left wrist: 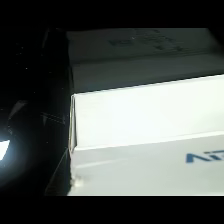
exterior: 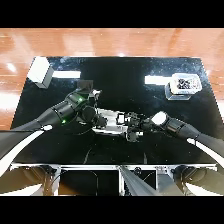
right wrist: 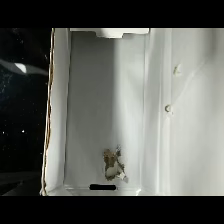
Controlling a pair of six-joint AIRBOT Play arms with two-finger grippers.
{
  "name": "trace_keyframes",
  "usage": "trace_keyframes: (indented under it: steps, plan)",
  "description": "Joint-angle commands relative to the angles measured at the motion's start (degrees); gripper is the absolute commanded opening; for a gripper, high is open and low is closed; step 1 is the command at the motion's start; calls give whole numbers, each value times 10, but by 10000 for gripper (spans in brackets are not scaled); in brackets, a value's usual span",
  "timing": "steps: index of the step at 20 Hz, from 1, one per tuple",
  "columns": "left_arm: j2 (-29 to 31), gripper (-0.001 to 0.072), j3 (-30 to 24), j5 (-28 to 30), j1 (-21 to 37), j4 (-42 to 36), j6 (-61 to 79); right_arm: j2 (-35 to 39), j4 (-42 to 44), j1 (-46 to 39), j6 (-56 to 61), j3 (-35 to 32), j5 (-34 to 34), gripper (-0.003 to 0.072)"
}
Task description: Fold the box and place the chain.
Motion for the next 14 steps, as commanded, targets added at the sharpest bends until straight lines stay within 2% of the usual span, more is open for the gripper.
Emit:
trace_keyframes:
  steps: [1, 5, 8, 14]
  plan:
    - [-1, 490, 0, -6, -3, 13, -14, 0, 0, 0, 0, 0, 0, 620]
    - [-2, 485, 0, -30, -1, 27, -36, 0, 0, 0, 0, 0, 0, 620]
    - [-2, 424, 0, -29, -1, 30, -47, 0, 0, 0, 0, 0, 0, 620]
    - [-13, 425, 0, -21, -2, 40, -51, 0, 0, 0, 0, 0, 0, 620]
